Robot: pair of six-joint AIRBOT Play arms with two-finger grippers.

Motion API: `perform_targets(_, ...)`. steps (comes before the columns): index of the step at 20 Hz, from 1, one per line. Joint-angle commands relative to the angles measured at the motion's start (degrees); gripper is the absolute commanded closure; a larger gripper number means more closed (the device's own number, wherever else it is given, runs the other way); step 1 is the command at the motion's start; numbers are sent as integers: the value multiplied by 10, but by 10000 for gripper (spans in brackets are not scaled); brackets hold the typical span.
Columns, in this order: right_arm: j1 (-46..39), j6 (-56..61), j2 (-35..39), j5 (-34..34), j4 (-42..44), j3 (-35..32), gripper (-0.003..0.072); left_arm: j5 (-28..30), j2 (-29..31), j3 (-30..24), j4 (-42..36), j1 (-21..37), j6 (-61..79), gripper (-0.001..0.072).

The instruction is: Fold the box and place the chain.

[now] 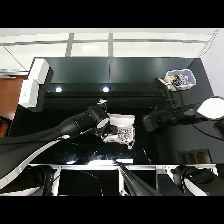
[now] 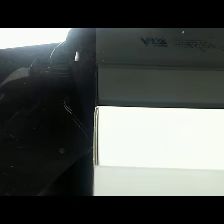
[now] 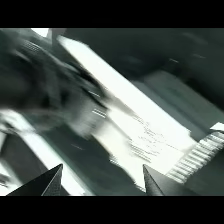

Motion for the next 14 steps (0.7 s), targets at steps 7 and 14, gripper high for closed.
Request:
perform_targets(7, -7, -446, 38, -98, -49, -184, 101, 2, 0, 0, 0, 0, 0, 680)
perform_targets(14, 67, -655, 7, -184, -42, -232, 103, -3, 0, 0, 0, 0, 0, 680)
